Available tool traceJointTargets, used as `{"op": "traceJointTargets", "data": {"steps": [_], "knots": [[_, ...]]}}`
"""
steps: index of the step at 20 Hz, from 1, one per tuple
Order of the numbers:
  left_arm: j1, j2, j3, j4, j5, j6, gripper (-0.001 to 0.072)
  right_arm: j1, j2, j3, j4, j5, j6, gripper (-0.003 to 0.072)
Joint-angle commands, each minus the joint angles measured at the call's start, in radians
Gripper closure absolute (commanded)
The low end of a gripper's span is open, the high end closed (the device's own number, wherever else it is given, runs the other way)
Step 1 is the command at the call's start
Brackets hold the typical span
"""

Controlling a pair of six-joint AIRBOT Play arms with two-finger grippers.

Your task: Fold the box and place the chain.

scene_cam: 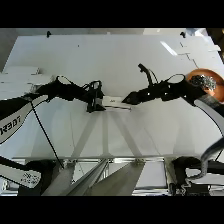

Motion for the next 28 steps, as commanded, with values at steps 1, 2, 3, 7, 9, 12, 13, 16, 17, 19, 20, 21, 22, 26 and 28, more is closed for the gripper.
{"op": "traceJointTargets", "data": {"steps": [1,2,3,7,9,12,13,16,17,19,20,21,22,26,28], "knots": [[0.001,0.0,0.0,0.0,0.001,0.0,0.0372,0.04,-0.043,-0.034,-0.018,-0.066,0.003,0.0674],[0.001,0.0,0.0,0.0,0.0,0.0,0.0372,0.05,-0.06,-0.034,-0.025,-0.068,0.013,0.0674],[0.001,0.0,0.0,0.0,0.0,0.0,0.0372,0.059,-0.076,-0.034,-0.03,-0.066,0.017,0.0674],[0.001,0.0,0.0,0.0,0.0,0.0,0.0372,0.074,-0.092,-0.034,-0.043,-0.066,0.024,0.0673],[0.001,0.0,0.0,0.0,0.0,0.0,0.0372,0.074,-0.092,-0.034,-0.048,-0.064,0.027,0.0673],[0.001,0.0,0.0,0.0,0.001,0.0,0.0372,0.072,-0.077,-0.034,-0.035,-0.063,0.027,0.0673],[0.001,0.0,0.0,0.0,0.001,0.0,0.0372,0.072,-0.064,-0.033,-0.028,-0.064,0.026,0.0673],[0.0,0.0,0.0,0.0,0.0,0.0,0.0372,0.072,-0.003,-0.033,0.014,-0.097,0.011,0.0671],[0.001,0.0,0.0,0.0,0.0,0.0,0.0372,0.072,0.02,-0.033,0.024,-0.122,0.011,0.0671],[0.001,0.0,0.0,0.0,0.0,0.0,0.0372,0.072,0.082,-0.033,0.026,-0.173,0.011,0.067],[0.001,0.0,0.0,0.0,0.0,0.0,0.0372,0.072,0.121,-0.033,0.025,-0.196,0.011,0.067],[0.0,0.0,0.0,0.0,0.001,0.0,0.0372,0.072,0.161,-0.033,0.022,-0.219,-0.002,0.067],[0.001,0.0,0.0,0.0,0.0,0.0,0.0372,0.072,0.211,-0.033,0.019,-0.244,-0.018,0.067],[0.0,0.0,0.0,0.0,0.0,0.0,0.0372,0.029,0.399,-0.033,-0.179,-0.333,0.088,0.0671],[0.0,0.0,0.0,0.0,0.001,0.0,0.0372,-0.053,0.481,-0.033,-0.32,-0.316,0.201,0.0671]]}}
